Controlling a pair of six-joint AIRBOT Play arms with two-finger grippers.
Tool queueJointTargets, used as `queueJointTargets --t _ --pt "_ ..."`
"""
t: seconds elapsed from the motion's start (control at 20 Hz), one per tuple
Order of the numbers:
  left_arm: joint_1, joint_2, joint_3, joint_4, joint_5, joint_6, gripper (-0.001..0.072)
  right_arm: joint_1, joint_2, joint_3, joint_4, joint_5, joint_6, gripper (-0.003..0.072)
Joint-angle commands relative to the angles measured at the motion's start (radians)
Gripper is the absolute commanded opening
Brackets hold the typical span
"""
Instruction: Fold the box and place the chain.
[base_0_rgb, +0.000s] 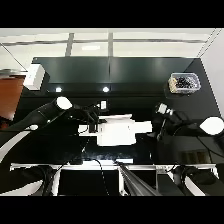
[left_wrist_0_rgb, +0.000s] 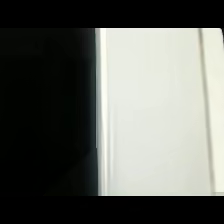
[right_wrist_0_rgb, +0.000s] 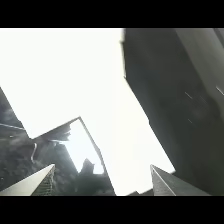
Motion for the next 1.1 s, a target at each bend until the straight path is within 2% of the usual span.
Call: queueJointTargets --t 0.0,0.2,0.45,0.7,1.05 --pt "-0.001 -0.031 0.005 0.018 -0.021 0.0 0.0028 0.092 -0.013 -0.051 0.034 -0.062 -0.111 0.0688" --pt "-0.001 -0.042 0.006 0.018 -0.017 0.001 0.0029 0.149 -0.03 -0.081 0.027 -0.169 -0.163 0.0688" --pt "-0.001 -0.042 0.006 0.018 -0.013 0.005 0.0028 0.162 -0.101 -0.084 0.084 -0.177 -0.245 0.0687" --pt "-0.001 -0.042 0.006 0.018 -0.006 0.005 0.0028 0.239 -0.159 -0.084 0.05 -0.183 -0.29 0.0687" --pt "-0.001 -0.043 0.006 0.018 0.016 0.005 0.0029 0.349 -0.246 -0.086 0.063 -0.336 -0.328 0.0687"
